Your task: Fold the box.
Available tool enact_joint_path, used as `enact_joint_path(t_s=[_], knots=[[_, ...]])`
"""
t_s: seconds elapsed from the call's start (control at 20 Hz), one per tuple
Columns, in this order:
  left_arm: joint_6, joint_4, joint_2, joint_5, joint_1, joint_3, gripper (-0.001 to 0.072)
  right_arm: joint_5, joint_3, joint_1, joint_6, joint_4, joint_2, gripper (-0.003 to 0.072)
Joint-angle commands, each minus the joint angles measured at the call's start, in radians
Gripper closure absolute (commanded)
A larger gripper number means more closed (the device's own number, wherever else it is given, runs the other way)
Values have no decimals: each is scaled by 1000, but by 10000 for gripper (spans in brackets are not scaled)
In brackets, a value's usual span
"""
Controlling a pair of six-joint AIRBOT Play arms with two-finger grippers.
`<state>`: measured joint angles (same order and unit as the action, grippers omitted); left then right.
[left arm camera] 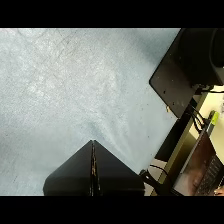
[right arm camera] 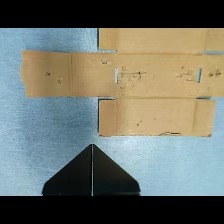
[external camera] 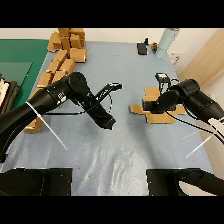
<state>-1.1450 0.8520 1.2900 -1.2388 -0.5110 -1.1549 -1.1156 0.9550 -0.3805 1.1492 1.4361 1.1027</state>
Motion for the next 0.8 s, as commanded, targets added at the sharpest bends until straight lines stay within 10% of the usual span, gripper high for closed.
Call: enact_joint_path(t_s=[0.0,0.6,0.75], knots=[[0,0,1,0,-1,-1,695,0,1,0,0,0,0,682],[0,0,1,1,-1,-1,695,0,1,0,0,0,0,682],[93,-30,1,264,-1,-8,696,19,1,0,-30,6,0,682]])
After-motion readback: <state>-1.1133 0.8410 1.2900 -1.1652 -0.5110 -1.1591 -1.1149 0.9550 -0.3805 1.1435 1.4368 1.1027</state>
